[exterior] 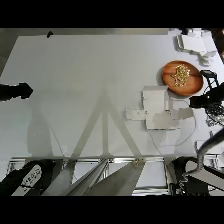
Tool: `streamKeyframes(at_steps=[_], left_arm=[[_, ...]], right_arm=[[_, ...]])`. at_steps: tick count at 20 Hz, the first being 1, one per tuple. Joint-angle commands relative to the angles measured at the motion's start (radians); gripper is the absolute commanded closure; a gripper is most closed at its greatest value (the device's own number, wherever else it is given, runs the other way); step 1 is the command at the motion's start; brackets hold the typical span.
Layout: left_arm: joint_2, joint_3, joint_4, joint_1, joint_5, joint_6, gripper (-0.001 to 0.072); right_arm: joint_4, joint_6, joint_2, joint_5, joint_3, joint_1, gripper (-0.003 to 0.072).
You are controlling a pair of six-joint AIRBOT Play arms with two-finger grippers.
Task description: Fold the box and place the chain.
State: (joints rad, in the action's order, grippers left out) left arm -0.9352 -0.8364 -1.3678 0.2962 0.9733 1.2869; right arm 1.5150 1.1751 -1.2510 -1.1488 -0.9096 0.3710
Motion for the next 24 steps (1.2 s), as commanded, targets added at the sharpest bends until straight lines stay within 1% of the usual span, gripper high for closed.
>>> streamKeyframes(at_steps=[1, 4, 7, 8, 12, 17, 21, 24], left_arm=[[-0.001, -0.001, 0.0, 0.0, 0.0, 0.0, 0.0017], [-0.001, -0.001, 0.0, 0.0, 0.0, 0.0, 0.0017], [-0.001, -0.001, 0.0, 0.0, 0.0, 0.0, 0.0017], [-0.001, -0.001, 0.0, 0.0, 0.0, 0.0, 0.0017], [-0.001, -0.001, 0.0, 0.0, 0.0, 0.0, 0.0017], [-0.001, -0.001, 0.0, 0.0, 0.0, 0.0, 0.0017], [-0.001, -0.001, 0.0, 0.0, 0.0, 0.0, 0.0017], [-0.001, -0.001, 0.0, 0.0, 0.0, 0.0, 0.0017]], right_arm=[[0.031, 0.036, -0.011, 0.01, -0.007, 0.033, 0.0333], [-0.039, 0.01, -0.056, -0.042, -0.002, 0.09, 0.0332], [-0.25, -0.117, -0.111, -0.088, -0.001, 0.117, 0.0334], [-0.292, -0.138, -0.127, -0.089, -0.001, 0.117, 0.0334], [-0.285, -0.138, -0.159, -0.072, -0.001, 0.116, 0.0336], [-0.318, -0.072, -0.159, 0.017, -0.001, 0.115, 0.0342], [-0.378, -0.054, -0.159, 0.04, -0.002, 0.115, 0.0385], [-0.351, -0.054, -0.159, 0.013, -0.001, 0.115, 0.0379]])
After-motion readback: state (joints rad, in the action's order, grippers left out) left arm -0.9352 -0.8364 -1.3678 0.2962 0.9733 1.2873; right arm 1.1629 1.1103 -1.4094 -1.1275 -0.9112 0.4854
